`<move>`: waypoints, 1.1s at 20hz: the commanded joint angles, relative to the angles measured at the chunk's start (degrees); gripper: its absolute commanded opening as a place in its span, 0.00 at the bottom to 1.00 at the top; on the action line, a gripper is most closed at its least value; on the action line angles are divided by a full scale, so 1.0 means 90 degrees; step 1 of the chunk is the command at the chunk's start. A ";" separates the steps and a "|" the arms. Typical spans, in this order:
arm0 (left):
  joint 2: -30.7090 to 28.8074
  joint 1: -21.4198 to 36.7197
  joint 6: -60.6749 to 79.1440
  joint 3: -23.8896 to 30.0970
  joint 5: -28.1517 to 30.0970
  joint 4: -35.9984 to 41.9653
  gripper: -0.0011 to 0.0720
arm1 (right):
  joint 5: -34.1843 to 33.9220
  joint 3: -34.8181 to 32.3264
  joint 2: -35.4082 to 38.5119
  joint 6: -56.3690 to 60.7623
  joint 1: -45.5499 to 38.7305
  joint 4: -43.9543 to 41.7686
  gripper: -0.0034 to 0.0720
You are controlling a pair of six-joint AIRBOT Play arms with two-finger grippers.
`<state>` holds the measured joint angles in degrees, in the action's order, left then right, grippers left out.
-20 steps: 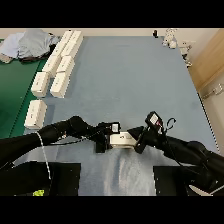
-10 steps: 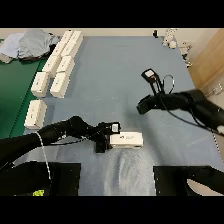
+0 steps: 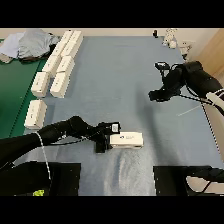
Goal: Fold the box.
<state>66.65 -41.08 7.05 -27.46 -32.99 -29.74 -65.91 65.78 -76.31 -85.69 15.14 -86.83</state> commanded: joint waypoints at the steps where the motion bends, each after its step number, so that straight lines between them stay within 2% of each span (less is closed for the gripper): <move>1: -0.0034 0.0000 -0.0199 -0.0017 -0.0002 0.0000 0.59 | -0.0279 0.0117 -0.0097 0.0189 -0.0058 0.0121 0.06; 4: -0.0316 0.0192 -0.0971 -0.0044 -0.0022 -0.0027 0.59 | -0.0279 0.0117 -0.0097 0.0189 -0.0058 0.0121 0.06; 6: -0.0758 0.0561 -0.1753 -0.0044 -0.0172 -0.0260 0.59 | -0.0279 0.0117 -0.0097 0.0189 -0.0058 0.0124 0.06; 8: -0.1362 0.1088 -0.3249 -0.0044 -0.0386 -0.1047 0.59 | -0.0279 0.0117 -0.0097 0.0189 -0.0056 0.0121 0.06; 13: -0.2875 0.2837 -0.7259 -0.0041 -0.1503 -0.3951 0.59 | -0.0279 0.0117 -0.0097 0.0189 -0.0056 0.0121 0.06; 15: -0.3237 0.3570 -0.8114 -0.0041 -0.1916 -0.4556 0.59 | -0.0279 0.0117 -0.0097 0.0189 -0.0058 0.0124 0.06; 19: -0.3373 0.4777 -0.8459 -0.0019 -0.2526 -0.4682 0.59 | -0.0279 0.0117 -0.0097 0.0189 -0.0058 0.0124 0.06; 22: -0.3189 0.5294 -0.8456 0.0012 -0.2392 -0.4750 0.59 | -0.0279 0.0117 -0.0097 0.0189 -0.0056 0.0121 0.06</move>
